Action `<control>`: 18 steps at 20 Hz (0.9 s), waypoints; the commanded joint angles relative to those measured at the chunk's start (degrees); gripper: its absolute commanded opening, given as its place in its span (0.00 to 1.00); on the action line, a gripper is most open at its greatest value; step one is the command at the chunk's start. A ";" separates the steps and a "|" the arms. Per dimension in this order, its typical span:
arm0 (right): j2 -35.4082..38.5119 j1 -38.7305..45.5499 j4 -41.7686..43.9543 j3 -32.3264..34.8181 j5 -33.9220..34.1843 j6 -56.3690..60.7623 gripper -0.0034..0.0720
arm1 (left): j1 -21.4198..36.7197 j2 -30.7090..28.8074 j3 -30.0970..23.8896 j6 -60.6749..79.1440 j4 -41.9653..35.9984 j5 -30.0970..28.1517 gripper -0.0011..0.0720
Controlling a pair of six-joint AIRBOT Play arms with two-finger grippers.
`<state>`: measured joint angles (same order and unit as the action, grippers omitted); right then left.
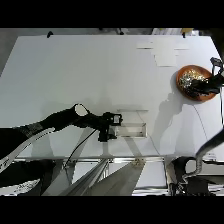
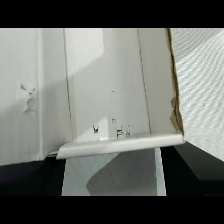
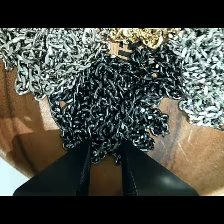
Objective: Fold the box and place the chain.
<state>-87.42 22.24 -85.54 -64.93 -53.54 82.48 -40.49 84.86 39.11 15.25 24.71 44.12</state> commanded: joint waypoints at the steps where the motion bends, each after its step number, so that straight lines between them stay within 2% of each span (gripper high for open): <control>1: -1.09 0.02 0.33 0.00 0.96 -0.11 0.28 | 0.04 -0.04 0.07 0.00 0.00 0.02 0.21; 5: -1.09 0.02 0.33 0.00 2.40 -0.09 0.28 | 0.04 -0.04 0.07 0.02 0.00 0.00 0.21; 8: -1.09 0.02 0.28 0.00 2.25 -0.09 0.24 | 0.04 -0.04 0.07 0.02 0.00 0.00 0.21; 9: -1.07 0.02 0.26 0.00 2.03 -0.11 0.12 | 0.04 -0.04 0.07 0.02 0.00 0.00 0.21; 10: -0.96 0.02 0.26 0.00 1.68 -0.11 0.07 | 0.04 -0.04 0.07 0.02 0.00 0.00 0.21; 14: 2.05 0.02 0.20 -0.02 0.35 -0.57 0.07 | 0.04 -0.04 0.07 0.00 0.00 0.00 0.21; 18: 11.93 0.02 0.31 0.00 -4.57 -3.26 0.07 | 0.04 -0.04 0.07 0.00 0.00 0.00 0.21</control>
<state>-81.12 22.24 -85.27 -64.93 -54.57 81.23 -40.49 84.86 39.11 15.25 24.71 44.12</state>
